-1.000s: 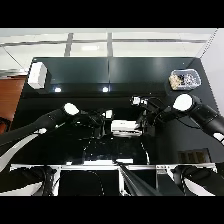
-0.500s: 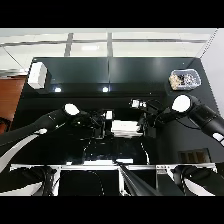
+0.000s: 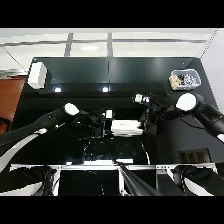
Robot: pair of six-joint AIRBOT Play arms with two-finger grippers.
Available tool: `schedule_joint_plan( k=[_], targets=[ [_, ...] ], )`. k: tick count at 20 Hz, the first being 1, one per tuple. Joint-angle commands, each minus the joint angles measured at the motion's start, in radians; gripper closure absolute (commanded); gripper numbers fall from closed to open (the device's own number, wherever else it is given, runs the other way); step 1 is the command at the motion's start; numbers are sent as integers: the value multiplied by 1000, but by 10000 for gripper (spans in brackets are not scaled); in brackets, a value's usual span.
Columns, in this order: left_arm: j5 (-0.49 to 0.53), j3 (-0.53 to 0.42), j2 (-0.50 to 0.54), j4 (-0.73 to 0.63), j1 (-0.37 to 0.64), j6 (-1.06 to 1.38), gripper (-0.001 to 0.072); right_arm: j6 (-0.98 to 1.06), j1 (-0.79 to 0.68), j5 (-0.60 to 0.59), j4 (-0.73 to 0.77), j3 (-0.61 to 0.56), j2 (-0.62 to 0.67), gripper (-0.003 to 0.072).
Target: Fold the box and place the chain.
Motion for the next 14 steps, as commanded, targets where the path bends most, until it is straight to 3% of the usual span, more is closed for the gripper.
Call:
schedule_joint_plan(
  k=[1,2,4,5,10,14],
  targets=[
    [-6,0,-1,2,0,3,334,148,-57,48,45,11,64,370],
    [-6,0,-1,2,0,3,334,203,-85,80,81,10,77,372],
    [-6,0,-1,2,0,3,334,349,-131,124,147,-2,80,601],
    [-6,0,-1,2,0,3,334,419,-141,122,188,-26,80,675],
    [-6,0,-1,2,0,3,334,455,-140,14,576,-200,59,668],
    [-6,0,-1,2,0,3,334,455,-140,-22,604,-235,-4,668]
  ],
)
